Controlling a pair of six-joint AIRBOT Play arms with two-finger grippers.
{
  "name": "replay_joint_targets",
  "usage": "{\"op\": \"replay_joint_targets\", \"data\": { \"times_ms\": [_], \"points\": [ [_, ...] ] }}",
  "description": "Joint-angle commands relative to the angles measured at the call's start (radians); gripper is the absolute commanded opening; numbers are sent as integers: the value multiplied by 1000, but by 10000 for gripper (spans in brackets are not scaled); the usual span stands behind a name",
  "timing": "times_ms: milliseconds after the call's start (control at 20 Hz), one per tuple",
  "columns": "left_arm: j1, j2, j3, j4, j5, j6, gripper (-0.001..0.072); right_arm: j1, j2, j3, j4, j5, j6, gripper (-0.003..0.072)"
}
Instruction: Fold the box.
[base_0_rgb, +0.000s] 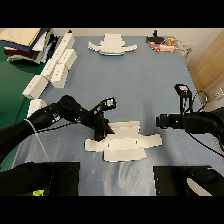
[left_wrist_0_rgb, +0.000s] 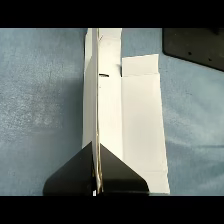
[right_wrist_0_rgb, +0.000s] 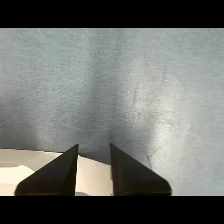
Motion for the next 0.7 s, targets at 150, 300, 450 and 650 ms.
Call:
{"op": "replay_joint_targets", "data": {
  "times_ms": [150, 300, 450, 650],
  "points": [
    [0, 0, -2, 6, -19, 2, 13, 1, 0, 0, 46, -9, 0, 318],
    [2, 0, -2, 6, -13, 2, 14, 1, 0, 0, 84, -19, -6, 210],
    [1, 0, -2, 6, -16, 3, 14, 2, 0, -1, 146, -74, -50, 1],
    [1, 0, -2, 6, -16, 3, 14, 111, 19, -14, 229, -162, -142, -1]
  ]
}}
